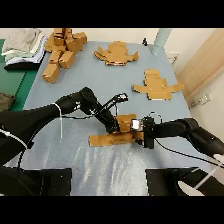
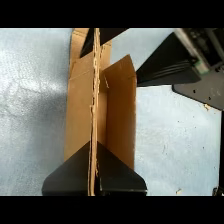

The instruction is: Fold the box.

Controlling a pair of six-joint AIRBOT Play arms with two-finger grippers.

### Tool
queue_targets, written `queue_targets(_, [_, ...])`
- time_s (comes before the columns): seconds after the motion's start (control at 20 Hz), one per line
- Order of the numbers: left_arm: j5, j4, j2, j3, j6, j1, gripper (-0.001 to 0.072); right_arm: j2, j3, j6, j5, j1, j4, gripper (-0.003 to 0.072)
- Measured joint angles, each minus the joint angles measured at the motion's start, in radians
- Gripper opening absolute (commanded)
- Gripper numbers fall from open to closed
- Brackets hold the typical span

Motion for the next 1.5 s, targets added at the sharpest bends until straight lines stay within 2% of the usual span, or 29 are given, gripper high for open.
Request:
queue_targets(0.45, [0.000, 0.000, 0.000, 0.000, 0.000, 0.000, 0.0013, -0.139, 0.019, -0.101, -0.041, -0.018, 0.113, 0.0720])
queue_targets(0.8, [-0.004, 0.001, 0.000, 0.000, 0.000, 0.000, 0.0013, -0.153, 0.020, -0.108, -0.101, -0.019, 0.145, 0.0720])
queue_targets(1.5, [0.002, -0.001, 0.000, 0.000, 0.000, 0.000, 0.0013, -0.143, 0.020, -0.101, -0.093, -0.019, 0.127, 0.0706])
